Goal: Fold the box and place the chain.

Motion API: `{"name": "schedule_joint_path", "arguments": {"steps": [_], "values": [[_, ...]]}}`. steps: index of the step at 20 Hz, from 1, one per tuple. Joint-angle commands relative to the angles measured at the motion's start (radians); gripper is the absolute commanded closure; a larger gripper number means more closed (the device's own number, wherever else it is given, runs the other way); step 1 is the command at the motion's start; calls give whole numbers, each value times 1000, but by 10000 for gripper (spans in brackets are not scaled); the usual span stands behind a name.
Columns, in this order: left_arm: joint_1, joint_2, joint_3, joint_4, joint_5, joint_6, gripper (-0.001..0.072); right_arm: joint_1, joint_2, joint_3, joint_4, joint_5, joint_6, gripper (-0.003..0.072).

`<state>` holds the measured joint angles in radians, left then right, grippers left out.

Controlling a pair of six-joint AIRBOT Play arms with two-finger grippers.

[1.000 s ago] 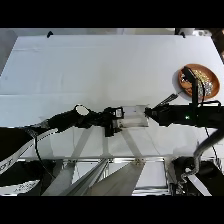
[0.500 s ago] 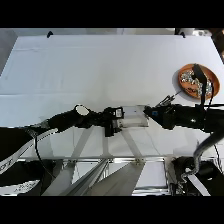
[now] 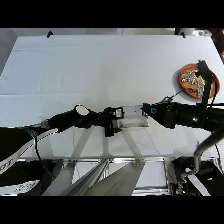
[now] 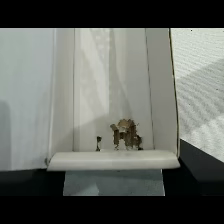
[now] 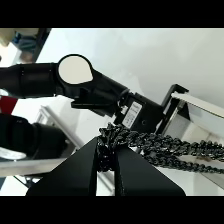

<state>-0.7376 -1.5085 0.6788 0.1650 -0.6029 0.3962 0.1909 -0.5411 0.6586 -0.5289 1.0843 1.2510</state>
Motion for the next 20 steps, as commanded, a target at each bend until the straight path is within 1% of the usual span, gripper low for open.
{"name": "schedule_joint_path", "arguments": {"steps": [1,2,3,9,12,16,18,20], "values": [[0,1,1,0,0,0,573,1,1,0,126,-1,-24,667],[0,1,1,0,0,0,573,1,1,0,149,2,-64,667],[0,1,1,0,0,0,573,1,0,0,119,-1,-67,667],[0,1,1,0,0,0,573,1,0,0,-257,35,56,667],[0,1,1,0,0,0,573,1,-2,-1,-388,63,89,667],[0,1,1,0,0,0,573,2,-38,-30,-398,63,87,666],[0,1,1,0,0,0,573,17,-75,-67,-397,23,83,666],[0,1,1,0,0,0,573,76,-126,-99,-392,-54,83,666]]}}
